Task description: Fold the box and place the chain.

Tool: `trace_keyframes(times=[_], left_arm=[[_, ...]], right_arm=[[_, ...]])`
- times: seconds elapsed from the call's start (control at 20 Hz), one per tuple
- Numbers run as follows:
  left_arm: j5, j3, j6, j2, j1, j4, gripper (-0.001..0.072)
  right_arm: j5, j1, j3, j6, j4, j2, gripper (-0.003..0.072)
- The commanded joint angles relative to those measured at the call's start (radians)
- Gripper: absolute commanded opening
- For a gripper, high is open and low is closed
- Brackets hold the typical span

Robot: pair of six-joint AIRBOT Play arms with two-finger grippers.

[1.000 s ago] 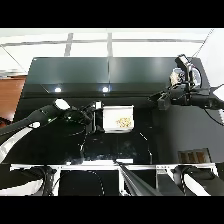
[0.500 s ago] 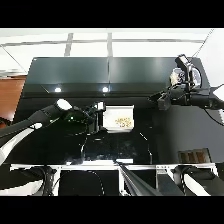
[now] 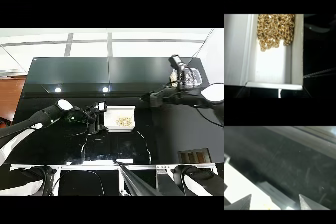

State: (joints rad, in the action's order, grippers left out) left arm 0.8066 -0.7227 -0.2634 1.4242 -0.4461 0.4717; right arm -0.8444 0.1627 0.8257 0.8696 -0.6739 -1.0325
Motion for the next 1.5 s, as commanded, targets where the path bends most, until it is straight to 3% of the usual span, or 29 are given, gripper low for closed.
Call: trace_keyframes(times=[0.0, 0.2, 0.4, 0.5, 0.7, 1.15, 1.45], left_arm=[[-0.001, 0.0, -0.002, 0.0, -0.001, -0.001, 0.046], [0.003, 0.0, -0.002, 0.0, -0.001, -0.001, 0.046], [0.003, 0.0, -0.002, 0.0, -0.001, -0.001, 0.046], [0.003, 0.0, -0.002, 0.0, -0.001, -0.002, 0.0461], [0.003, 0.0, -0.002, 0.0, -0.001, -0.002, 0.0461], [0.003, 0.0, -0.002, 0.0, -0.001, -0.001, 0.0461], [0.002, 0.0, -0.002, 0.0, -0.001, -0.002, 0.0461]], right_arm=[[0.157, 0.113, -0.001, 0.062, 0.059, -0.134, 0.0688], [0.1, 0.156, -0.001, -0.014, 0.063, -0.24, 0.0687], [-0.109, 0.157, 0.061, -0.307, -0.056, -0.223, 0.0687], [-0.117, 0.157, 0.075, -0.396, -0.109, -0.223, 0.0687], [-0.134, 0.157, 0.075, -0.62, -0.066, -0.223, 0.0686], [-0.231, 0.179, 0.073, -0.646, -0.054, -0.226, 0.0656], [-0.146, 0.222, 0.064, -0.647, -0.064, -0.23, 0.0656]])
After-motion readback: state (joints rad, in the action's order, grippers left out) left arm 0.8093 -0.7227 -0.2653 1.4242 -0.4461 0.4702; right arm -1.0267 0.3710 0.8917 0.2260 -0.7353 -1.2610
